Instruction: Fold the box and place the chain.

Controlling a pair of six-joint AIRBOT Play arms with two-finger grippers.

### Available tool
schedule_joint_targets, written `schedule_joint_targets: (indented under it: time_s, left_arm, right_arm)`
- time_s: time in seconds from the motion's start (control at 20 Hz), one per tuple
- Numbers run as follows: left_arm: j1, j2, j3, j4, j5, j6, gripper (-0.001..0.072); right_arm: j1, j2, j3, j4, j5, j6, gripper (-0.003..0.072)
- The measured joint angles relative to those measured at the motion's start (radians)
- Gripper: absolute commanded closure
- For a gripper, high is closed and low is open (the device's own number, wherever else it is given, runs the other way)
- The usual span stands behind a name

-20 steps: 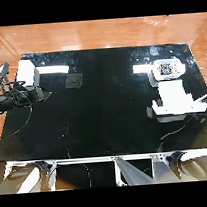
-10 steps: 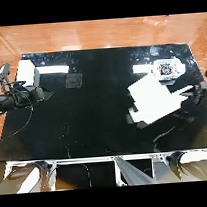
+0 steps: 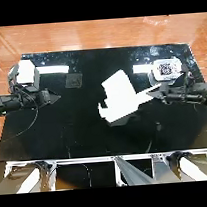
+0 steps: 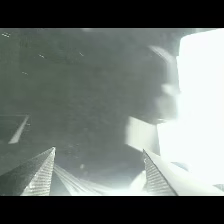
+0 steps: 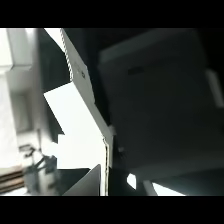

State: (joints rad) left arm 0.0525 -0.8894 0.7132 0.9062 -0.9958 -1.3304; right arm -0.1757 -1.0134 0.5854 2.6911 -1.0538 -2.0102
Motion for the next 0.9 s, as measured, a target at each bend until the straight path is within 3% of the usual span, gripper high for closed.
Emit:
schedule_joint_targets:
  time_s: [0.25, 0.45, 0.6, 0.9]
  left_arm:
    - [-0.032, -0.061, 0.000, -0.084, 0.001, 0.040, 0.0070]
    - [-0.031, -0.145, -0.006, -0.124, -0.054, 0.112, 0.0070]
    - [-0.017, -0.206, -0.038, -0.198, -0.116, 0.241, 0.0070]
    - [-0.036, -0.361, -0.083, -0.429, -0.140, 0.655, 0.0070]
  right_arm:
    - [0.402, 0.174, -0.068, -0.049, 0.291, 0.019, 0.0660]
    - [0.574, 0.207, -0.081, -0.131, 0.505, -0.001, 0.0662]
    - [0.618, 0.215, -0.084, -0.201, 0.553, -0.010, 0.0661]
    - [0.641, 0.220, -0.086, -0.249, 0.490, -0.013, 0.0661]
